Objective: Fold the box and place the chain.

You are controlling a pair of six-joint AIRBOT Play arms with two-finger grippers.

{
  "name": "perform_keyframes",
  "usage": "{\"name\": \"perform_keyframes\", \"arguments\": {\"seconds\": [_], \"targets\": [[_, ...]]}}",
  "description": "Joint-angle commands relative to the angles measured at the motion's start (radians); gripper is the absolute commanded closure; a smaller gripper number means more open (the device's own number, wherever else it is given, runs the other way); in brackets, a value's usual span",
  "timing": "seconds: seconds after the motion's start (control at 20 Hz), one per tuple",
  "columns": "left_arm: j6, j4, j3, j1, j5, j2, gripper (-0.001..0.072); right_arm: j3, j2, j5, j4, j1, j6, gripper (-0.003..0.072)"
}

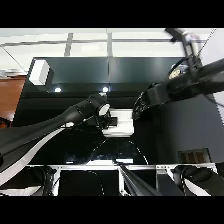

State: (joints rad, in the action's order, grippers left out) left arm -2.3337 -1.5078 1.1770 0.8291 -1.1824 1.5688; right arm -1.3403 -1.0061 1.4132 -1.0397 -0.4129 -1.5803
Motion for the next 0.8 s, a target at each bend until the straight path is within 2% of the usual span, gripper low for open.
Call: {"name": "perform_keyframes", "arguments": {"seconds": [0.0,0.15,0.35,0.45,0.65,0.7,0.75], "targets": [[0.0,-0.001,0.0,0.0,0.0,0.0,0.0684,0.14,0.0,-0.194,0.026,-0.056,-0.032,0.0675],[0.0,-0.002,0.0,0.0,0.001,0.0,0.0684,0.251,-0.005,-0.282,0.032,-0.066,-0.039,0.0675],[0.0,-0.002,0.0,0.0,0.003,0.0,0.0684,0.36,-0.015,-0.296,0.038,-0.067,-0.039,0.0674],[0.0,-0.002,0.0,0.0,0.003,0.0,0.0684,0.398,-0.015,-0.312,0.056,-0.07,-0.039,0.0674],[0.0,-0.002,0.0,0.0,0.003,0.0,0.0684,0.434,-0.017,-0.42,0.064,-0.096,-0.04,0.0672],[0.0,-0.002,0.0,0.0,0.003,0.0,0.0684,0.434,-0.019,-0.432,0.068,-0.096,-0.04,0.0637],[0.0,-0.002,0.0,0.0,0.003,0.0,0.0684,0.434,-0.019,-0.448,0.068,-0.096,-0.039,0.0463]]}}
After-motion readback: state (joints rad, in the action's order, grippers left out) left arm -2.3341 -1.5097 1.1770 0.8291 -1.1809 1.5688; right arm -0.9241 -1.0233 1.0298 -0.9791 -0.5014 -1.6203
